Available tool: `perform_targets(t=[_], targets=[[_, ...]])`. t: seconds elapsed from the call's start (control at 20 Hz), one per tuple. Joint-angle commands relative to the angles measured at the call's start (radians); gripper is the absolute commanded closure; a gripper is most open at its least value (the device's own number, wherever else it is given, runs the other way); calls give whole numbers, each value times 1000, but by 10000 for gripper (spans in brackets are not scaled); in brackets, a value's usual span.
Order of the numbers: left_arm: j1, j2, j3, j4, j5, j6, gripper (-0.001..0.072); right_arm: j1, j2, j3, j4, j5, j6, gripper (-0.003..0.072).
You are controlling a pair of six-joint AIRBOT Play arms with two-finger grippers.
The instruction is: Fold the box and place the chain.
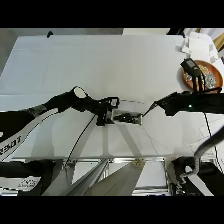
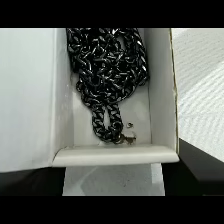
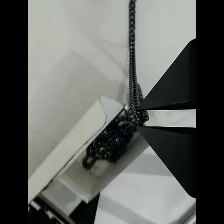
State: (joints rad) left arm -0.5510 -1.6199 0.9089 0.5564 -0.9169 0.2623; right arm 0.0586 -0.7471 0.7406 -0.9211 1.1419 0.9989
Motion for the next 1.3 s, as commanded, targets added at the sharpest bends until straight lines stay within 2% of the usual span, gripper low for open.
perform_targets(t=[0.0,0.4,0.7,0.95,1.25], targets=[[1,1,0,0,0,0,318,1,14,1,88,25,-40,676],[1,1,0,0,0,0,318,1,19,1,306,26,-119,676],[1,1,0,0,0,0,318,1,19,1,333,26,-137,676],[1,1,0,0,0,0,318,1,19,1,427,21,-171,676],[1,1,0,0,0,0,318,1,19,1,436,18,-171,676]])
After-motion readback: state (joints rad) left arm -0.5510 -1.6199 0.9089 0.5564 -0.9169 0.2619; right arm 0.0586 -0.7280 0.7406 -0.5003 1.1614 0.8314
